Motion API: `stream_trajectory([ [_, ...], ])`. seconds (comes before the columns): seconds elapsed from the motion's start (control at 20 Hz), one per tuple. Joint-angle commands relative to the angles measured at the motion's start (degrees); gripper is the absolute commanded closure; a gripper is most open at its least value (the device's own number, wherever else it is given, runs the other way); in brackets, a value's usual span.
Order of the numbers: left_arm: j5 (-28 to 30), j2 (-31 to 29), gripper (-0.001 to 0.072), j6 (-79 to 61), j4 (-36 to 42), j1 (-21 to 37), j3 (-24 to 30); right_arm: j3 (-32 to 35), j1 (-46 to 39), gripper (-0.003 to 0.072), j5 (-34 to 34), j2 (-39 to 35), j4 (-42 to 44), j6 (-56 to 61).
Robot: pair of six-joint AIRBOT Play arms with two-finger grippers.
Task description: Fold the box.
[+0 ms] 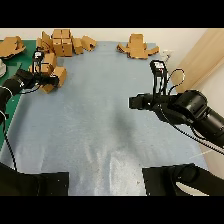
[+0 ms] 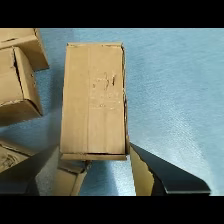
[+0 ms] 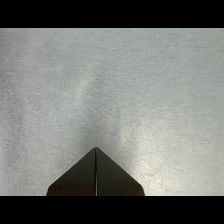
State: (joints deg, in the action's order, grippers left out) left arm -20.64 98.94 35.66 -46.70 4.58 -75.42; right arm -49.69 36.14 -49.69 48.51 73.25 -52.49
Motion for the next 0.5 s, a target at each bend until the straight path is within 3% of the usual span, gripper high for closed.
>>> stream_trajectory([
  [0.0,0.2,-0.1,0.0008,0.2,0.4,0.1,-1.2,0.0,0.0,0.0687,0.0,0.0,0.1,0.0],
  [0.45,-5.3,-5.6,0.0007,0.4,0.4,-0.2,-4.0,0.0,0.0,0.0688,0.0,0.0,0.2,0.0],
])
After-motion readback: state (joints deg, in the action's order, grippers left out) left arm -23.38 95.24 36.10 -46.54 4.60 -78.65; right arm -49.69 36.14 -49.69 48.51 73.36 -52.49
